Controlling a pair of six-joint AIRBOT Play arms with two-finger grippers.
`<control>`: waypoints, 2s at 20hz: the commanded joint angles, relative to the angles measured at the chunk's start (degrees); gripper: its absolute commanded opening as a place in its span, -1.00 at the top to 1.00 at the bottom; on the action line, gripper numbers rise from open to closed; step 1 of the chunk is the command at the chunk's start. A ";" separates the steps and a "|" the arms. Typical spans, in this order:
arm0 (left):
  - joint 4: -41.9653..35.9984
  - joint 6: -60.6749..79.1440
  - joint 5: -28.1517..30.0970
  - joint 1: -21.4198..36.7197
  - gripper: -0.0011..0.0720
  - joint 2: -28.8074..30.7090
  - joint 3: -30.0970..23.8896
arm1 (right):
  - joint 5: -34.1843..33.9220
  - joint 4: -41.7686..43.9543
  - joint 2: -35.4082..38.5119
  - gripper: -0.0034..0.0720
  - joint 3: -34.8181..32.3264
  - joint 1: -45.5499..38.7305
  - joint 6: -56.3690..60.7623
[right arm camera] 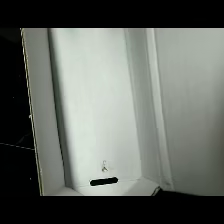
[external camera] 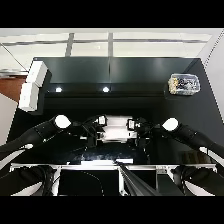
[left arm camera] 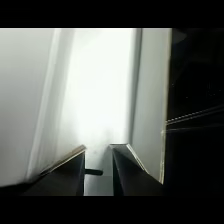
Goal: Fold the box and place the chain.
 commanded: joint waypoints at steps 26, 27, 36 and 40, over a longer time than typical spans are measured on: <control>0.92 -64.00 -16.26 42.21 0.89 18.73 -17.46 | 0.00 0.02 -0.04 -0.46 -0.02 0.04 0.09; -0.04 -63.98 -14.40 39.98 0.89 17.25 -17.44 | -0.02 0.04 -0.04 -0.45 -0.02 0.04 0.09; -1.68 -60.39 -14.40 27.28 0.86 0.46 -9.60 | -0.02 0.02 -0.04 -0.46 -0.02 0.04 0.09; -1.46 -60.02 -15.63 26.10 -0.24 -0.59 -5.81 | -0.02 0.02 -0.04 -0.46 -0.02 0.04 0.09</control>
